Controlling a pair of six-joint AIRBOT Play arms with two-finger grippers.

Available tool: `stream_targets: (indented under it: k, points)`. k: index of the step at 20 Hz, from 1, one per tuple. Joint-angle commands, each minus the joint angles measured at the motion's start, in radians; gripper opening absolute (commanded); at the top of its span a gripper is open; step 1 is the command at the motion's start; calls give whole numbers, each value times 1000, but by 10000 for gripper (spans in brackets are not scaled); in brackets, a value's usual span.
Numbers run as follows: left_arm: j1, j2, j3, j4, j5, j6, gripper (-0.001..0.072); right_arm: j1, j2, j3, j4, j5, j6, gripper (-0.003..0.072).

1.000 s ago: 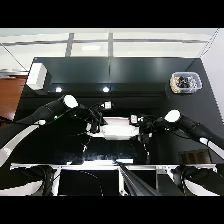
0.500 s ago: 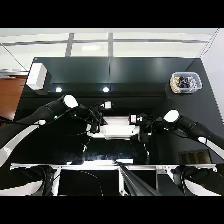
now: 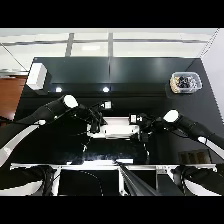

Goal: Fold the box and place the chain.

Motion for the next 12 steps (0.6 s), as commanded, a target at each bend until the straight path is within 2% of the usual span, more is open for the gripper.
stream_targets:
  k: [1, 2, 5, 6, 7, 8, 9, 10, 11, 12]
  points:
    - [1, 0, 0, -1, -2, -1, 160, 0, 0, 0, -2, 1, 0, 475]
    - [1, 5, 2, -1, -3, -6, 277, 0, 0, 0, -2, 1, 0, 475]
    - [2, 49, 9, 3, -4, -37, 352, 0, 0, 0, -2, 1, 0, 475]
    - [2, 77, 10, 4, -4, -58, 499, 0, 0, 0, -2, 1, 0, 475]
    - [4, 108, 10, 16, -5, -103, 595, 0, 0, 0, -2, 1, 0, 475]
    - [7, 145, 10, 60, -11, -184, 636, 0, 0, 0, -1, 1, 1, 475]
    - [13, 182, 10, 123, -35, -261, 633, 0, 0, 0, -2, 1, 0, 475]
    - [16, 222, 10, 213, -68, -367, 579, 0, 0, 0, -2, 0, 0, 475]
    - [14, 262, 10, 301, -91, -499, 400, 0, 0, 0, -2, -4, 0, 475]
    - [11, 301, 10, 380, -108, -640, 113, 0, 0, 0, -2, -4, 0, 475]
